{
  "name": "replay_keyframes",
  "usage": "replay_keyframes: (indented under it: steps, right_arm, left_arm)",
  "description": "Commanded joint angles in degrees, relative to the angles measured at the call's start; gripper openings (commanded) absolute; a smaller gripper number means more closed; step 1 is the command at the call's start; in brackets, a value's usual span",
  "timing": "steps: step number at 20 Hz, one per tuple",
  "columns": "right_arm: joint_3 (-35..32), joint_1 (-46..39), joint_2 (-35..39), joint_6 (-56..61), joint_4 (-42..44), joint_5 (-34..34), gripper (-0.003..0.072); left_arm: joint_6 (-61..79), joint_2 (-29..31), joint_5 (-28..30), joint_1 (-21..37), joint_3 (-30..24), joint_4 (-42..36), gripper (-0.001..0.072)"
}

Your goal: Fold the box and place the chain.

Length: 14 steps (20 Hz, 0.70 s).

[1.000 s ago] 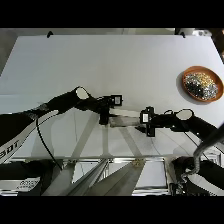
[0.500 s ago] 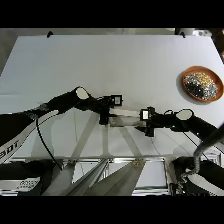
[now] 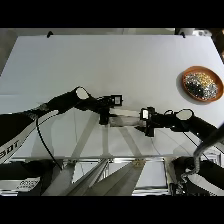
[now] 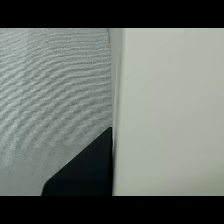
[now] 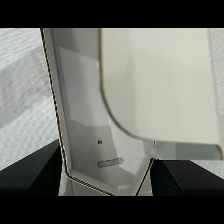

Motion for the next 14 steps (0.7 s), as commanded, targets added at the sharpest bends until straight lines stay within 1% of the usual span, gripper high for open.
replay_keyframes:
  steps: [1,7,9,10,11,12,13,14]
  right_arm:
    - [-0.02,-0.02,-0.04,0.0,0.02,0.17,0.04]
    - [-0.02,-0.02,-0.04,0.0,0.04,0.15,0.0401]
    - [-0.02,-0.02,-0.04,0.02,0.04,0.22,0.0401]
    - [0.0,-0.02,-0.04,0.0,0.04,0.2,0.0401]
    - [0.0,-0.02,-0.04,0.0,0.04,0.17,0.0401]
    - [0.0,-0.02,-0.04,0.0,0.04,0.17,0.0401]
    - [0.0,-0.02,-0.04,0.0,0.04,0.15,0.0401]
    - [0.0,-0.02,-0.04,0.0,0.04,0.17,0.0401]
  left_arm:
    - [0.0,0.0,-0.26,-0.02,-0.02,0.0,0.0011]
    - [0.0,0.11,-1.03,0.0,-0.02,0.02,0.0011]
    - [0.0,0.96,-1.33,0.04,-0.02,0.09,0.0016]
    - [0.0,1.62,-1.51,0.04,-0.02,0.28,0.006]
    - [0.0,2.47,-1.6,0.07,-0.02,0.28,0.0173]
    - [0.0,3.3,-1.57,0.07,-0.02,0.28,0.025]
    - [0.0,4.09,-1.62,0.07,-0.02,0.22,0.028]
    - [-0.02,4.74,-1.73,0.07,-0.02,0.28,0.0279]
